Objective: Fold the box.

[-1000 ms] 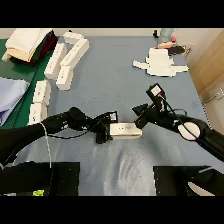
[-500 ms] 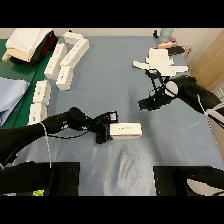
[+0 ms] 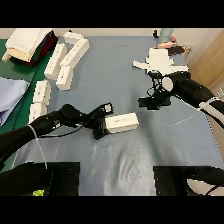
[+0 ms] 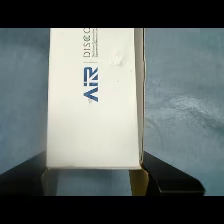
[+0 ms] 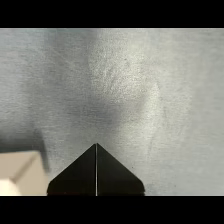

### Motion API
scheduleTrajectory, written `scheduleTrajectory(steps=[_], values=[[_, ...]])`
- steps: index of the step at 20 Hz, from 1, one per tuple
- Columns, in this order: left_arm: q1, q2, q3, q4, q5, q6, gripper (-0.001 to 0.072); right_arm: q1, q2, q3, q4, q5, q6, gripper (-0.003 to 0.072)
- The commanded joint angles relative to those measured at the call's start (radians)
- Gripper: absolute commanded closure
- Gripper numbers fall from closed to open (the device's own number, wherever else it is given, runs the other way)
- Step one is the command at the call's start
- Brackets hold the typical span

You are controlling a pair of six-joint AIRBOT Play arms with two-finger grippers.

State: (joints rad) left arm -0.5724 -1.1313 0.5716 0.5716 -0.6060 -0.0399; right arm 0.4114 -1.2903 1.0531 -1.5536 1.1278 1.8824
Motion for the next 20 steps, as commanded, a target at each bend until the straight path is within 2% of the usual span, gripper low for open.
scheduleTrajectory(steps=[1,4,7,10,14,20], values=[[0.102,0.117,0.001,0.286,-0.012,-0.377,0.0346,0.0,-0.003,0.003,-0.003,0.005,0.01,0.0682],[0.263,0.205,0.0,0.463,-0.09,-0.679,0.0346,0.0,-0.003,0.003,-0.003,0.005,0.01,0.0682],[0.455,0.235,-0.002,0.481,-0.154,-0.839,0.0345,0.0,-0.003,0.003,-0.003,0.005,0.01,0.0682],[0.59,0.229,-0.011,0.481,-0.103,-0.912,0.0345,0.0,-0.003,0.003,-0.003,0.005,0.01,0.0682],[0.654,0.202,-0.021,0.483,0.041,-0.956,0.0346,0.0,-0.003,0.003,-0.006,0.005,0.01,0.0682],[0.653,0.063,-0.021,0.48,0.179,-0.956,0.0345,0.0,-0.003,0.003,-0.01,-0.002,0.01,0.0683]])
